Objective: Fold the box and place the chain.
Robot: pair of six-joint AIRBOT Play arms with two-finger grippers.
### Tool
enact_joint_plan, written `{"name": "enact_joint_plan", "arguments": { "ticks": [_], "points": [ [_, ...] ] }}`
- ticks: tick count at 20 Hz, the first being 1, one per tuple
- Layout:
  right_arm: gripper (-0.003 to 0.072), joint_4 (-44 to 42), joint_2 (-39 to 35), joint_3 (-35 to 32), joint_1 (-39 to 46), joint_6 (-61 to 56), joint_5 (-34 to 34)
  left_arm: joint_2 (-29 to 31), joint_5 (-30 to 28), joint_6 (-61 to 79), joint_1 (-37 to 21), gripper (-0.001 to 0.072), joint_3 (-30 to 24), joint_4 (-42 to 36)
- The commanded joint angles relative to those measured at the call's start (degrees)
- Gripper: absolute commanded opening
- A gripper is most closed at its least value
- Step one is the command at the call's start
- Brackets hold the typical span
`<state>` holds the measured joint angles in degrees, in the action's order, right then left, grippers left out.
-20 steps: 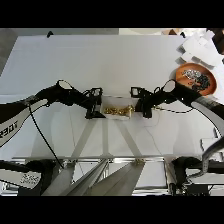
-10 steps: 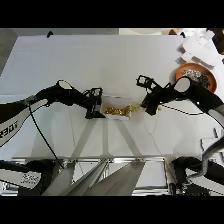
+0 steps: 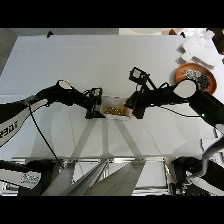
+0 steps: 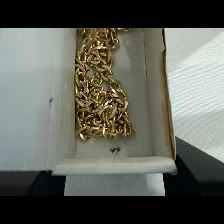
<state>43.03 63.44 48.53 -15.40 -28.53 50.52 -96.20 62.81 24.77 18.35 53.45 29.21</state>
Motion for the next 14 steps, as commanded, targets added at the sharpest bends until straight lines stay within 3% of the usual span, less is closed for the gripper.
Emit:
{"name": "enact_joint_plan", "arguments": {
  "ticks": [1,4,14],
  "points": [
    [0.0006,-3.21,-0.44,0.57,-5.57,-0.20,-8.92,0.02,0.00,0.02,-0.04,0.0277,0.00,0.00],
    [0.0006,-3.21,-0.44,0.57,-8.00,-0.22,-13.18,0.02,0.00,0.02,-0.04,0.0277,0.00,0.00],
    [0.0007,-5.95,6.19,0.57,-8.83,-0.20,-15.39,0.02,0.00,0.02,-0.04,0.0277,0.00,0.00]
  ]
}}
